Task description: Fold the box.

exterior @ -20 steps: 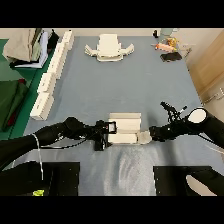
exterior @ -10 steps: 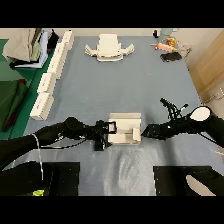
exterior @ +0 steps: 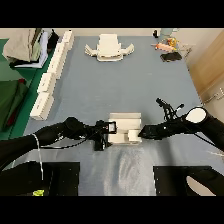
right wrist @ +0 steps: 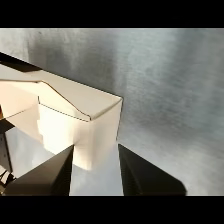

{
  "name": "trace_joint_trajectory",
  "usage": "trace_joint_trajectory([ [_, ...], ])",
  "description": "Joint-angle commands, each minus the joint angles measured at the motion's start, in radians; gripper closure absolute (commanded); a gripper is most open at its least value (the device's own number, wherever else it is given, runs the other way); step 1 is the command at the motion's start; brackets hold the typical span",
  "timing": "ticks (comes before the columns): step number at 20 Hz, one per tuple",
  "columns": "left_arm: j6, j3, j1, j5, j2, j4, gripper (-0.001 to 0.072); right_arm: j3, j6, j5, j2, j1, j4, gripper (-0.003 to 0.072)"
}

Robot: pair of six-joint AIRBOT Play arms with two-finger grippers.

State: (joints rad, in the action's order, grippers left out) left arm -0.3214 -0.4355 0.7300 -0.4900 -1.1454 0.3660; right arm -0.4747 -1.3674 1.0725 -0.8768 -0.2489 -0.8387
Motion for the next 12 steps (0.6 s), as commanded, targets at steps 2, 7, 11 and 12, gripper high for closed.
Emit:
trace_joint_trajectory([
  [2, 0.000, 0.000, 0.000, 0.000, 0.000, 0.000, 0.0199, -0.041, -0.265, -0.154, -0.019, -0.192, -0.201, 0.0272],
  [7, 0.000, 0.000, 0.000, 0.000, 0.000, 0.000, 0.0199, -0.149, -0.693, -0.104, -0.098, -0.439, -0.571, 0.0340],
  [11, 0.000, 0.000, 0.000, 0.000, 0.000, 0.000, 0.0199, -0.260, -0.904, 0.013, -0.203, -0.561, -0.715, 0.0341],
  [12, 0.000, 0.000, 0.000, 0.000, 0.000, 0.000, 0.0199, -0.285, -0.944, 0.044, -0.233, -0.583, -0.739, 0.0341],
])
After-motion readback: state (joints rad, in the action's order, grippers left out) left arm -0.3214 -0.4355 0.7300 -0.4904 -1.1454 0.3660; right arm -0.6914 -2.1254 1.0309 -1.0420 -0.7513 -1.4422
